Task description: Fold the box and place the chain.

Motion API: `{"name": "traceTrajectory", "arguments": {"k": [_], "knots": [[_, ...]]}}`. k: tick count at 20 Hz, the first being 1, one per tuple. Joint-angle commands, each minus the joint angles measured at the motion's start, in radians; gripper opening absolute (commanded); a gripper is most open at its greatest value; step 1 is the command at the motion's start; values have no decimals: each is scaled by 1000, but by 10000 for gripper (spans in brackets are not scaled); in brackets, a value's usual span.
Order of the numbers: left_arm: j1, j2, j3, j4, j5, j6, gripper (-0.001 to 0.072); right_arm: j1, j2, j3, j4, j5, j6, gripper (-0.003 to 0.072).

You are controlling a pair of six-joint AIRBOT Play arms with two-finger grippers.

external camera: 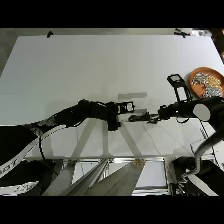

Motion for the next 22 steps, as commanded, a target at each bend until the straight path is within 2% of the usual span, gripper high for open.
{"name": "traceTrajectory", "arguments": {"k": [1,9,14,18,20,22], "knots": [[0,1,1,0,0,0,345,-43,-18,0,-116,34,-4,556],[0,1,1,0,0,0,345,-16,-271,0,-77,-24,-10,545],[0,1,1,0,0,0,345,11,-333,0,-26,-115,0,526],[0,1,1,0,0,0,345,11,-372,0,-27,-116,8,506],[0,1,0,0,0,0,345,11,-372,0,-27,-120,19,417],[0,1,0,1,0,0,345,11,-372,0,-27,-119,19,391]]}}
